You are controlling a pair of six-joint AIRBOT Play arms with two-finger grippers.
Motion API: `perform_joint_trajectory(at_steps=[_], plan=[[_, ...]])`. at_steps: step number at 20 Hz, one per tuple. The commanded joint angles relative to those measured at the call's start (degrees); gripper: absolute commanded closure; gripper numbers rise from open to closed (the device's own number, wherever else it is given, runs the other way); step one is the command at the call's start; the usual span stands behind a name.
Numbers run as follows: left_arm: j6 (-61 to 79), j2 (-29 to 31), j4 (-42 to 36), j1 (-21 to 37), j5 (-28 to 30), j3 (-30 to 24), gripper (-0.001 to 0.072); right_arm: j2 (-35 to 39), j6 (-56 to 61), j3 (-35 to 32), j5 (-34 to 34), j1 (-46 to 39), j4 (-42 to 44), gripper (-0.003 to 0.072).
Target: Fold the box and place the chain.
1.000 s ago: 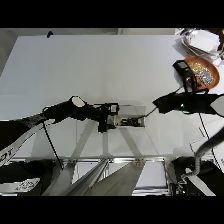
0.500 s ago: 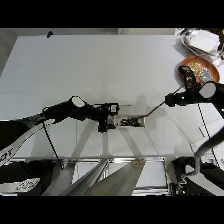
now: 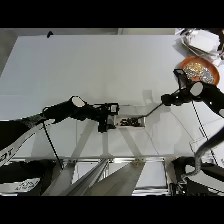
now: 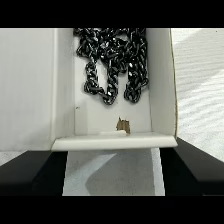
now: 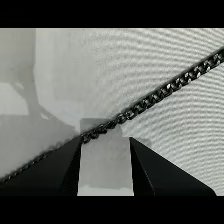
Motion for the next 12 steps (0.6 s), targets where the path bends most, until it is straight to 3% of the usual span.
perform_joint_trajectory(at_steps=[1, 12], plan=[[0.0, 0.0, 0.0, 0.0, 0.0, 0.0, 0.039, -1.2, 0.2, 0.0, -2.0, 0.0, 0.0, 0.039], [0.0, 0.0, 0.0, 0.0, 0.0, 0.0, 0.039, -3.0, 1.6, 0.0, -2.6, 0.0, 0.0, 0.0397]])
